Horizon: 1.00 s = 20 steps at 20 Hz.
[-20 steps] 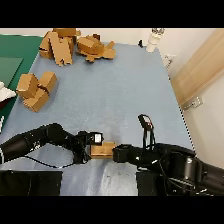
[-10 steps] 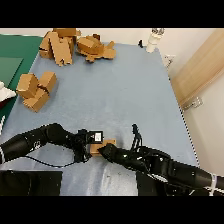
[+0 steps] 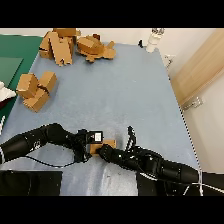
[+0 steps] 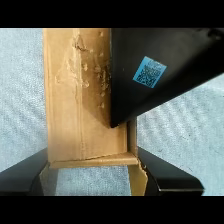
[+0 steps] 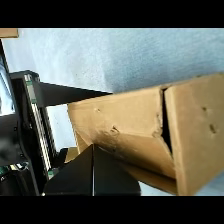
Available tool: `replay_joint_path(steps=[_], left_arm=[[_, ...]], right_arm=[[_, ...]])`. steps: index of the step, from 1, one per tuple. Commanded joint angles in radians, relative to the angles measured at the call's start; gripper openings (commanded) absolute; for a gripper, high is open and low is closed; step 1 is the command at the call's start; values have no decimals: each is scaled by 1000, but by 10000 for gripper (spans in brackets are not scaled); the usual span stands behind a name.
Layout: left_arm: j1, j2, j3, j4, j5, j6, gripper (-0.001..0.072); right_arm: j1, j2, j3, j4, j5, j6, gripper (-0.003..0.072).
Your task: Fold the box.
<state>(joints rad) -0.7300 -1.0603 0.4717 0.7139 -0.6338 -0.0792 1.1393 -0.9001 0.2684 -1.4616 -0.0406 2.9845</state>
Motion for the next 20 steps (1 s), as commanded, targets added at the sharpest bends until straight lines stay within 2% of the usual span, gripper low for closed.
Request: replay_joint_path(steps=[1,3,4,7,11,13,16,18,20], left_arm=[[0,0,0,-1,-2,0,510],[0,0,0,-1,-3,0,510],[0,0,0,-4,-3,0,510],[1,0,1,-20,3,-65,510],[2,3,43,14,-2,-328,509],[3,3,101,111,-5,-461,509],[34,2,210,382,-7,-770,510],[109,1,278,560,-16,-968,510],[224,-6,339,673,-16,-1093,510]], right_arm=[[1,29,9,-25,-6,18,-1],[-2,118,11,-62,31,18,-1],[-14,176,11,-77,118,18,-2],[-71,369,11,-190,489,19,-1],[-183,666,11,-329,771,19,-1],[-249,813,11,-388,871,19,0],[-331,997,11,-449,1007,18,0],[-353,1074,11,-465,1063,3,0],[-354,1056,16,-465,1084,-37,0]])
